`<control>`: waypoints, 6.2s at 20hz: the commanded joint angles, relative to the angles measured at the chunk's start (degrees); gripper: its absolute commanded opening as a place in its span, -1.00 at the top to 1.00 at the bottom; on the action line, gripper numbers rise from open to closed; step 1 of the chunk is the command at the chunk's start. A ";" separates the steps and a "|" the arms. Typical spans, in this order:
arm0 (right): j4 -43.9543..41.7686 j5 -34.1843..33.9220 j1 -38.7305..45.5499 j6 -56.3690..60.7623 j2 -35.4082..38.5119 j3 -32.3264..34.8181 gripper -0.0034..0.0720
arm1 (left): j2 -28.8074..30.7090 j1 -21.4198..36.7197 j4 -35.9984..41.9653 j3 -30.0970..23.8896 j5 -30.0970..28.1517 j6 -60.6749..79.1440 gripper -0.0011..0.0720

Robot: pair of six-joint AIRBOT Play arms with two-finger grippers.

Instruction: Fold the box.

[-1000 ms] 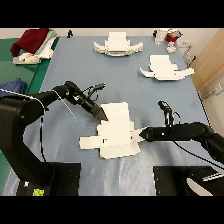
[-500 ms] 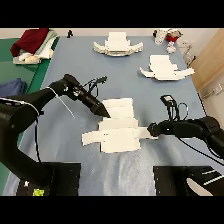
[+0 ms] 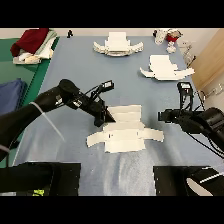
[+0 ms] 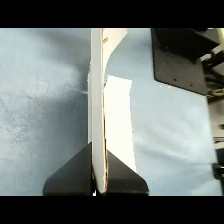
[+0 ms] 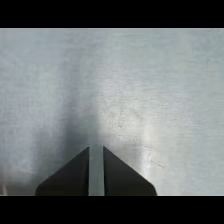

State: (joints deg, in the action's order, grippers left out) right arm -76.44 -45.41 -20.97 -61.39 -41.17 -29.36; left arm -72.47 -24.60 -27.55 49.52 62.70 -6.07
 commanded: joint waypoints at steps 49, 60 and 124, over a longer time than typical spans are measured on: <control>-6.60 1.62 -0.17 5.44 -1.62 -0.31 0.88 | 3.34 -5.33 0.31 -11.80 -8.33 9.01 0.93; -31.28 -14.99 -1.84 -13.75 5.16 -0.37 0.90 | 3.21 -5.33 0.35 -11.78 -7.69 9.03 0.93; -42.88 -2.25 -10.80 -94.09 -7.43 6.34 -1.00 | 3.19 -5.33 0.55 -11.78 -7.65 9.03 0.93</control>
State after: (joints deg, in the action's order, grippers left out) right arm -118.02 -47.44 -32.32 -153.75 -46.85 -23.05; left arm -69.23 -29.93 -27.00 37.74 55.05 2.96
